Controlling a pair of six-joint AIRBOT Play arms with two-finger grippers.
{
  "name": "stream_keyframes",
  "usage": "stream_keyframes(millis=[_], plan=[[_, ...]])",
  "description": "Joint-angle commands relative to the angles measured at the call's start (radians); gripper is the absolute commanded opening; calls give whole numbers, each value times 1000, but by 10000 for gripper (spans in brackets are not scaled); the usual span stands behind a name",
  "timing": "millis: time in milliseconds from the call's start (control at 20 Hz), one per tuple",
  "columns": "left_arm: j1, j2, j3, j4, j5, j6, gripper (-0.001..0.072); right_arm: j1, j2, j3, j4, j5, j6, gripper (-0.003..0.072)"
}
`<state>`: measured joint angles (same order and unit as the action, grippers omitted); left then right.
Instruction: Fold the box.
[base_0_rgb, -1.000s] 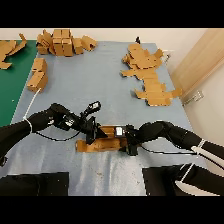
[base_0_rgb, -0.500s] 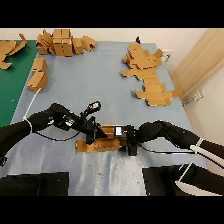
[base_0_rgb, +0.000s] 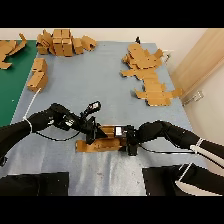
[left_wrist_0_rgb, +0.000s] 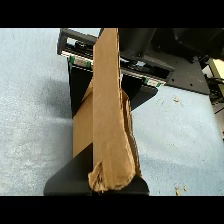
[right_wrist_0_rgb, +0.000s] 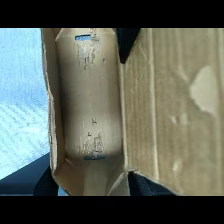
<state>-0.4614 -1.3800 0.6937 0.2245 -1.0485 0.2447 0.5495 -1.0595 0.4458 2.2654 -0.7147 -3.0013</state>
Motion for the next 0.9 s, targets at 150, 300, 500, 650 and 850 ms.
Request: stream_keyframes(millis=[150, 300, 500, 650, 850], plan=[[0, -1, 1, 0, 0, 0, 12, 1, -1, 0, 1, 0, 0, 498], [0, -1, 1, 0, 0, 0, 13, 1, -1, 0, 1, 0, 0, 498], [0, -1, 1, -2, 1, 2, 12, 1, -1, -1, 1, 0, 0, 498], [0, -1, 1, -29, 0, -23, 12, 1, -1, 0, 1, 0, 0, 498], [2, 0, 2, -30, 2, -36, 13, 1, 0, 0, 1, 0, 0, 498]])
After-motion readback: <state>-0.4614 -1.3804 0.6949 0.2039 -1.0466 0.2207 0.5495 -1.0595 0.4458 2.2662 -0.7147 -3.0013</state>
